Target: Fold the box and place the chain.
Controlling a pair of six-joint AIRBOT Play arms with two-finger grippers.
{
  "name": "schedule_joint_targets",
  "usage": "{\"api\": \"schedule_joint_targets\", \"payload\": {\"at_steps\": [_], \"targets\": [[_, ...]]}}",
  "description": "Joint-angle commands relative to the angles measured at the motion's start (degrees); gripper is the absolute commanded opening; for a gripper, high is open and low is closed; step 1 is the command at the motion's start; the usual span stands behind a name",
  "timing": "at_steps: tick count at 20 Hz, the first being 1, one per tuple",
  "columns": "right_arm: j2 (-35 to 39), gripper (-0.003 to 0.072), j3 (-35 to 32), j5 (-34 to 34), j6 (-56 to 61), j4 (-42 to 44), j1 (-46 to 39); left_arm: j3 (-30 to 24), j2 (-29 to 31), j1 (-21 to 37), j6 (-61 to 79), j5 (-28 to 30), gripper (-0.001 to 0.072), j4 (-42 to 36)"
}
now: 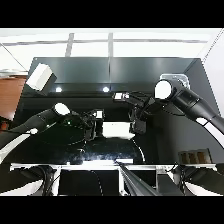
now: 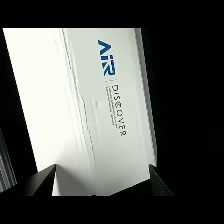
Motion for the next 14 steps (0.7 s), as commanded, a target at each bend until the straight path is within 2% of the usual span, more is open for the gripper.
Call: {"api": "schedule_joint_targets", "payload": {"at_steps": [1, 14], "targets": [[0.0, 0.069, 0.0, 2.4, 0.0, 0.0, 0.9, 0.0, 0.0, 0.0, 0.0, 0.0, 0.0492, 0.0], [0.0, 0.069, 0.0, 1.8, 0.0, -0.3, 1.6, 0.0, 0.0, 0.0, 0.0, 0.0, 0.0492, 0.0]]}}
